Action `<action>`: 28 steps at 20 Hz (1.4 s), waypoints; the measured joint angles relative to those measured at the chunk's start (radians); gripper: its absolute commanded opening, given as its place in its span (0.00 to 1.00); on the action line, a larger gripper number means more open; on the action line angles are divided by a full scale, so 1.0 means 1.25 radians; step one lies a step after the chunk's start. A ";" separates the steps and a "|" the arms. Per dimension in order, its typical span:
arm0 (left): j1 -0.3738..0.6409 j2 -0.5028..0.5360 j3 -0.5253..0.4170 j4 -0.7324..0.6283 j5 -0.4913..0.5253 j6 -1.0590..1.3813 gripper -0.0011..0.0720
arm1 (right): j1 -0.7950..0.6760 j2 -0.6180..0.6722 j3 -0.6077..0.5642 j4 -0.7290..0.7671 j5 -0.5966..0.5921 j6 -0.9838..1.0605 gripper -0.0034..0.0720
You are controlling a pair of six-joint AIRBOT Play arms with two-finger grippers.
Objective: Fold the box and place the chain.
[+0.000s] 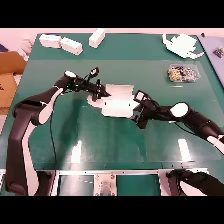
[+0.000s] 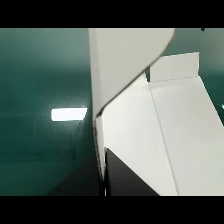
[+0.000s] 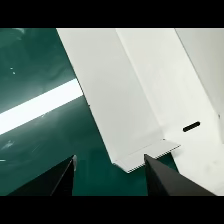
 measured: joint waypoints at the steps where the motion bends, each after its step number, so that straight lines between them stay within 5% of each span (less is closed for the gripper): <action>1: 0.000 0.000 0.000 0.000 0.000 0.000 0.04 | 0.014 -0.006 -0.005 -0.005 -0.038 -0.021 0.70; 7: 0.000 0.000 0.000 0.000 0.000 0.000 0.04 | 0.079 -0.047 -0.016 -0.019 -0.154 -0.118 0.70; 21: 0.000 0.000 0.000 0.000 0.000 0.000 0.04 | 0.109 -0.076 -0.047 -0.040 -0.197 -0.142 0.70; 28: 0.000 0.000 0.000 0.000 0.001 0.000 0.04 | 0.110 -0.124 -0.058 -0.047 -0.344 -0.143 0.72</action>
